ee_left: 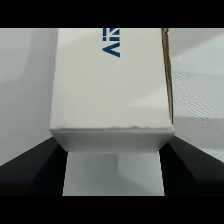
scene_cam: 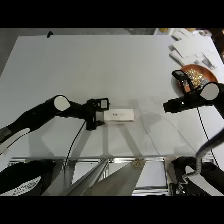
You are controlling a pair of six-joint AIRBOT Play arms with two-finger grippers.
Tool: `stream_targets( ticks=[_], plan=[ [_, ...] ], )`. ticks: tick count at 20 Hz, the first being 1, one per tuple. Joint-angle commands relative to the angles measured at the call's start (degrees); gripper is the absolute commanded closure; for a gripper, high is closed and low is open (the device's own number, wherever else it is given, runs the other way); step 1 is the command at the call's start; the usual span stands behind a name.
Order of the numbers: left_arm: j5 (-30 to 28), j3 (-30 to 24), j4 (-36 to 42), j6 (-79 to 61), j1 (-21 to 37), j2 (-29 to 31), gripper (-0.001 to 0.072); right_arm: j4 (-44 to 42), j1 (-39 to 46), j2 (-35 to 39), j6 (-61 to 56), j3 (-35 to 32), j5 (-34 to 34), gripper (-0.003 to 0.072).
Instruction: Fold the box and place the chain.
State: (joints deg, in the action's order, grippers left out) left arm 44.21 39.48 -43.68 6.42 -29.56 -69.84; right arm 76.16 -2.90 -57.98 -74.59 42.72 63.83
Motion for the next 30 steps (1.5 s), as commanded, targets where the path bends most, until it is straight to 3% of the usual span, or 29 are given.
stream_targets(
  ticks=[1,6,10,14,18,21,23,24,26,29,30],
  plan=[
    [-1.3,0.1,-1.3,7.5,6.6,5.5,0.0576,0.0,0.0,0.0,0.0,0.0,0.0,0.0669],
    [-2.9,0.1,-9.9,18.4,24.0,10.7,0.0577,0.0,0.0,0.0,0.0,0.0,0.0,0.0669],
    [-5.4,0.1,-17.2,30.1,40.5,10.8,0.0576,0.0,0.0,0.0,0.0,0.0,0.0,0.0669],
    [-5.4,0.1,-21.3,31.7,54.6,10.7,0.0576,0.0,0.0,0.0,0.0,0.0,0.0,0.0669],
    [-3.4,0.0,-21.7,33.1,62.9,10.4,0.0573,0.0,0.0,0.0,0.0,0.0,0.0,0.0669],
    [1.4,-0.1,-22.1,33.5,64.3,8.9,0.0542,0.0,0.0,0.0,0.0,0.0,0.0,0.0669],
    [6.5,-0.1,-23.3,34.0,64.3,7.4,0.0327,0.0,0.0,0.0,0.0,0.0,0.0,0.0669],
    [8.5,-0.1,-23.5,34.2,64.3,6.9,0.0263,0.0,0.0,0.0,0.0,0.0,0.0,0.0669],
    [12.6,-0.1,-24.4,36.4,64.3,6.6,0.0241,0.0,0.0,0.0,0.0,0.0,0.0,0.0669],
    [15.5,-0.1,-24.8,40.9,64.3,6.7,0.0008,0.0,0.0,0.0,0.0,0.0,0.0,0.0669],
    [16.1,-0.1,-25.9,42.7,64.2,7.1,0.0011,0.0,0.0,0.0,0.0,0.0,0.0,0.0669]
  ],
)
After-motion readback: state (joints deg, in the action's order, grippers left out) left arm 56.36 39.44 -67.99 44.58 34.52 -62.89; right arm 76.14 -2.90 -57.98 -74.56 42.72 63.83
